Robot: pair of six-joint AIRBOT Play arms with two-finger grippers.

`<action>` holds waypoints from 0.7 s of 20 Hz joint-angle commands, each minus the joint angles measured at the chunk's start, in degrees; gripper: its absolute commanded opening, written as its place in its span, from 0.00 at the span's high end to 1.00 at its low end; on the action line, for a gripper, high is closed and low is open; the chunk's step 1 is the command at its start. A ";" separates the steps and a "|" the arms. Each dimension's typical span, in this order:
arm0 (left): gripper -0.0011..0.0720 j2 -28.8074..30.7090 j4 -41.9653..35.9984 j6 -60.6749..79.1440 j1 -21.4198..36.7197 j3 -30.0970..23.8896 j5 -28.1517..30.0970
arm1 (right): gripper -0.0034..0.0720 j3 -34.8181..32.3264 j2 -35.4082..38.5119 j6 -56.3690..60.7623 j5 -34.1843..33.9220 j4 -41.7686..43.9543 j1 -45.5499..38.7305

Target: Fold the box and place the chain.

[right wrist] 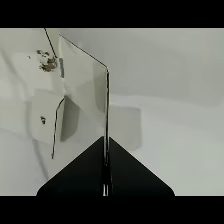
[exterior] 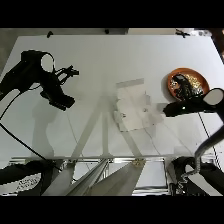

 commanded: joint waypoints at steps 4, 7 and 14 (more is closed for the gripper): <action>0.97 -0.02 -4.87 1.16 0.00 -0.04 8.28 | 0.95 -3.21 -0.57 12.11 -14.99 1.51 17.35; 0.97 -0.02 -12.15 2.62 0.00 -0.04 15.54 | 0.95 -3.21 -0.83 12.48 -16.76 1.53 20.63; 0.29 -1.46 -21.44 16.96 0.00 -1.20 20.35 | 0.95 -3.21 -0.83 12.41 -16.68 1.55 21.09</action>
